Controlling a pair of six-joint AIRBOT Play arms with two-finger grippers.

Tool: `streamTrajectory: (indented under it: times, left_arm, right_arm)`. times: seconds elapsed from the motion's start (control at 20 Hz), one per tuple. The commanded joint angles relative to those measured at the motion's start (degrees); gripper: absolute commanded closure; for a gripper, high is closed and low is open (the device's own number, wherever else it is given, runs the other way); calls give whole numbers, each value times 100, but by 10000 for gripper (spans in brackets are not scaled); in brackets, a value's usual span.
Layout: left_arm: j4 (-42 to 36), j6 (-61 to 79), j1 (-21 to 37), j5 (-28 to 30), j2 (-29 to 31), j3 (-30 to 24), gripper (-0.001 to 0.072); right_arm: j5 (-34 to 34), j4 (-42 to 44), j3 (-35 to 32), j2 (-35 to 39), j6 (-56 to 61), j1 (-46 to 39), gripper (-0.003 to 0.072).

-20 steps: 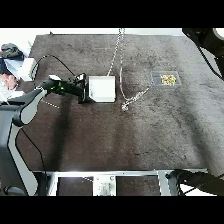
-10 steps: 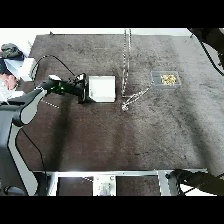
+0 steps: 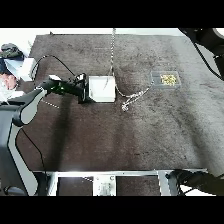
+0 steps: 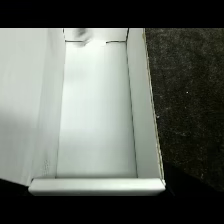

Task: Fold the box and place the chain.

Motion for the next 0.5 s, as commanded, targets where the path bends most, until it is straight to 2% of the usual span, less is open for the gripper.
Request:
streamTrajectory:
  times: [0.0, 0.15, 0.35, 0.45]
  left_arm:
    - [0, 0, 0, 2, -2, 2, 248]
    - [0, 0, 0, 2, -2, 2, 248]
    - [0, 0, 0, 0, -2, 2, 248]
    - [0, 0, 0, 2, -2, 2, 248]
  right_arm:
    - [85, -2, 7, -107, 214, 57, 670]
    - [623, -59, 7, -396, 553, 57, 671]
    - [1954, -1290, -4, -870, 1884, 52, 670]
    - [2520, -1587, -72, -1126, 2116, 52, 669]
